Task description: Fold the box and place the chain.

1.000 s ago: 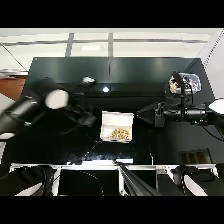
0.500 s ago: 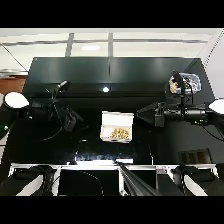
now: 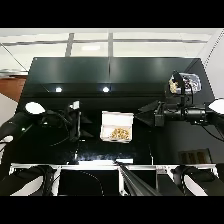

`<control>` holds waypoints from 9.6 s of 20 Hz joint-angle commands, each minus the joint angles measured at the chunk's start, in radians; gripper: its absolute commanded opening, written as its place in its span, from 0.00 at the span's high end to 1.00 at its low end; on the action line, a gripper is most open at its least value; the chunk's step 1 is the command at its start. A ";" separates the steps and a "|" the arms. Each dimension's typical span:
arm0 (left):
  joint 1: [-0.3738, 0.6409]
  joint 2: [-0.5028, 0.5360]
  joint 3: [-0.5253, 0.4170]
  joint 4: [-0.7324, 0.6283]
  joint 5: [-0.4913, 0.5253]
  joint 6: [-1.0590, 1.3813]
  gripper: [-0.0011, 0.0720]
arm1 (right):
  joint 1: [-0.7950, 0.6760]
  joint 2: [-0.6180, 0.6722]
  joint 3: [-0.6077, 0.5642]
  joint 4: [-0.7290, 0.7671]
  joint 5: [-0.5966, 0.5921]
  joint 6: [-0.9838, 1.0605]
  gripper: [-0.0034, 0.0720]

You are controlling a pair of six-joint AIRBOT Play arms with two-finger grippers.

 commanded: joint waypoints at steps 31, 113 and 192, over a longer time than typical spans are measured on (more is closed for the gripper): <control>-0.142 -0.183 0.064 -0.018 0.043 0.086 0.02 | 0.000 0.000 0.000 -0.003 -0.061 0.000 0.02; -0.126 -0.289 0.208 -0.005 -0.009 0.180 0.02 | 0.001 0.000 0.000 -0.002 -0.030 0.000 0.03; -0.299 -0.170 0.040 -0.093 0.217 0.059 0.03 | 0.001 0.000 0.000 0.005 -0.011 0.001 0.03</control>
